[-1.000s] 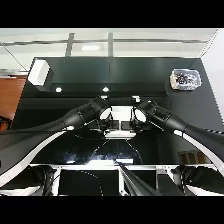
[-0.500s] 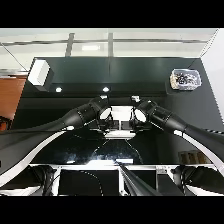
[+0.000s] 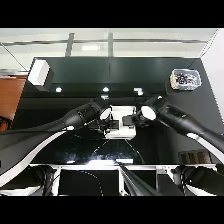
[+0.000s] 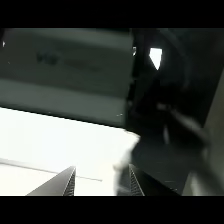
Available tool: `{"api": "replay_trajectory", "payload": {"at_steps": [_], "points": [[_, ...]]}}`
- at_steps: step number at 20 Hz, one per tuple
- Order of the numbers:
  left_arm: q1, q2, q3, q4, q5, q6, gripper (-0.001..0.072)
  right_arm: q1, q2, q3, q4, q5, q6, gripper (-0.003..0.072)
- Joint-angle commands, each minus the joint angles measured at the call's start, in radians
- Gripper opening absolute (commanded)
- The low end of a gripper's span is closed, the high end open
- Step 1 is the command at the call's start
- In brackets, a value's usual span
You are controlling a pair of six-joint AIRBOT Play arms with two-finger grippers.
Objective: Fold the box and place the chain.
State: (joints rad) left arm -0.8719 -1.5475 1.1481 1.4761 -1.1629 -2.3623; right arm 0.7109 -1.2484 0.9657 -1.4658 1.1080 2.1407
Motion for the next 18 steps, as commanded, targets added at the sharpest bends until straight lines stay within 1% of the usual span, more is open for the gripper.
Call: {"api": "replay_trajectory", "payload": {"at_steps": [1,3,5,7,8,9,11,13,15,16,17,18], "points": [[0.001,0.0,0.0,0.001,-0.004,-0.001,0.0023,-0.043,0.135,0.012,-0.095,0.109,-0.079,0.0384],[0.001,0.0,0.0,0.0,-0.004,-0.002,0.0023,-0.088,0.225,0.016,-0.174,0.176,-0.126,0.0384],[0.001,0.0,0.0,0.0,-0.001,-0.002,0.0023,-0.135,0.306,0.016,-0.346,0.19,-0.177,0.0384],[0.001,0.0,0.0,0.0,0.0,-0.001,0.0023,-0.191,0.343,0.016,-0.533,0.147,-0.259,0.0372],[0.001,0.0,0.0,0.0,-0.002,-0.002,0.0023,-0.233,0.341,0.014,-0.597,0.097,-0.289,0.0372],[0.001,0.0,0.0,0.0,-0.002,-0.001,0.0023,-0.284,0.339,0.006,-0.616,0.012,-0.294,0.0372],[0.001,0.0,0.0,0.0,-0.002,-0.002,0.0023,-0.417,0.338,-0.032,-0.605,-0.239,-0.29,0.0373],[0.001,0.0,0.0,0.0,-0.001,-0.002,0.0023,-0.555,0.313,-0.081,-0.592,-0.509,-0.232,0.0373],[0.001,0.0,0.0,0.0,-0.002,-0.002,0.0023,-0.663,0.238,-0.085,-0.584,-0.657,-0.116,0.0374],[0.001,0.0,0.0,0.0,-0.001,-0.002,0.0023,-0.704,0.19,-0.076,-0.584,-0.676,-0.026,0.0376],[0.001,0.0,0.0,0.0,-0.001,-0.001,0.0023,-0.74,0.13,-0.05,-0.567,-0.656,0.036,0.0428],[0.001,0.0,0.0,0.0,-0.001,-0.001,0.0023,-0.769,0.056,-0.006,-0.507,-0.618,0.027,0.0715]]}}
